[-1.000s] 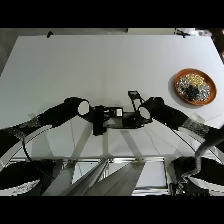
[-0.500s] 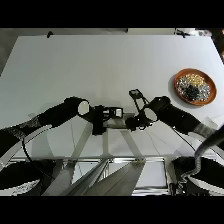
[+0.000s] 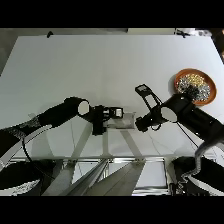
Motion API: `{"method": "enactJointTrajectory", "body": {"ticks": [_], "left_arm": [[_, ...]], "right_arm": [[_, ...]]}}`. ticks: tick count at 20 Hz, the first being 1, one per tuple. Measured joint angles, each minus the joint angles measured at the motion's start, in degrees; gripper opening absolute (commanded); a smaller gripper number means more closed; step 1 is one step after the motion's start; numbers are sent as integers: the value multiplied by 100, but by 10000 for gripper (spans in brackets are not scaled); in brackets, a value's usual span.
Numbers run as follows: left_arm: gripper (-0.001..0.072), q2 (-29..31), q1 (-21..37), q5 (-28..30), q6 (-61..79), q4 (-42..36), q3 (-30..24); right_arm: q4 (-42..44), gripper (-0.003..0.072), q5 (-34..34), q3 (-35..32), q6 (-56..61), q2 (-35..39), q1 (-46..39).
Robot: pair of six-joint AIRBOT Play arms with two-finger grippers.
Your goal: Fold the box and place the chain.
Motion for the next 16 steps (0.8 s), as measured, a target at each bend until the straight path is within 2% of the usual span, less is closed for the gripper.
{"method": "enactJointTrajectory", "body": {"ticks": [4, 5, 7, 12, 16], "left_arm": [[210, 0, 0, -2, -4, -4, 0], [210, 0, 0, -2, -4, -4, 0], [210, 0, 0, -2, -7, -4, 0], [210, 0, 0, -2, -9, -4, 0], [210, 0, 0, -2, -9, -7, 0]], "right_arm": [[184, 526, -59, 2, -590, 262, -507], [238, 505, -96, 2, -730, 297, -702], [564, 402, -212, 4, -1169, 341, -1213], [1615, 402, -734, 66, -2437, 367, -2907], [2170, 427, -1340, 184, -2992, 125, -4247]]}}
